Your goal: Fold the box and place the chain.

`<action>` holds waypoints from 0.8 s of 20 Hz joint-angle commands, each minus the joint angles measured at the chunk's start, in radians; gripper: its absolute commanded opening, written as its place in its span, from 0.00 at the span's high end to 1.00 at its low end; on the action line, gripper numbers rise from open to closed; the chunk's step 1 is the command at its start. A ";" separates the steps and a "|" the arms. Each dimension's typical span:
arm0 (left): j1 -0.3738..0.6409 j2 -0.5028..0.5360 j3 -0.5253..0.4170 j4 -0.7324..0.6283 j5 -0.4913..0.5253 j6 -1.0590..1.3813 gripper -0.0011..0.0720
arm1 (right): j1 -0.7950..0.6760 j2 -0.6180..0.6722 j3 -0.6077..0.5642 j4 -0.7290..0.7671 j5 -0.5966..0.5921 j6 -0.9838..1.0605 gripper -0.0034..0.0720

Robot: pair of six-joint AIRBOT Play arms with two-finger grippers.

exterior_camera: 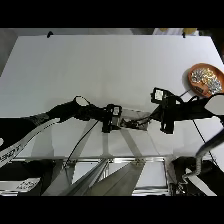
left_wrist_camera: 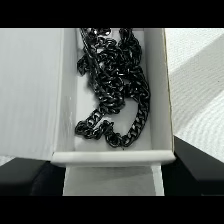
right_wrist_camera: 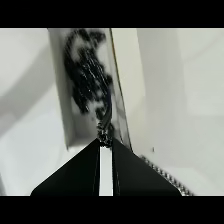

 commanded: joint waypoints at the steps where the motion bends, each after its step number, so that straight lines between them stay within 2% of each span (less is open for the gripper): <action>1: 0.001 0.000 0.000 0.000 0.000 0.000 0.97 | 0.089 0.001 0.075 0.141 -0.017 0.050 0.93; 5: 0.001 0.000 0.000 0.000 0.000 0.000 0.97 | 0.179 -0.014 0.075 0.176 -0.172 0.062 0.93; 8: 0.001 0.000 0.000 0.001 0.000 0.000 0.97 | 0.191 -0.051 0.075 0.165 -0.191 0.116 0.93; 14: 0.001 0.000 0.000 0.001 0.000 0.000 0.97 | 0.191 -0.138 0.075 -0.134 -0.154 0.324 0.93; 16: 0.001 0.000 0.000 0.000 0.000 0.000 0.97 | 0.188 -0.145 0.075 -0.179 -0.155 0.360 0.93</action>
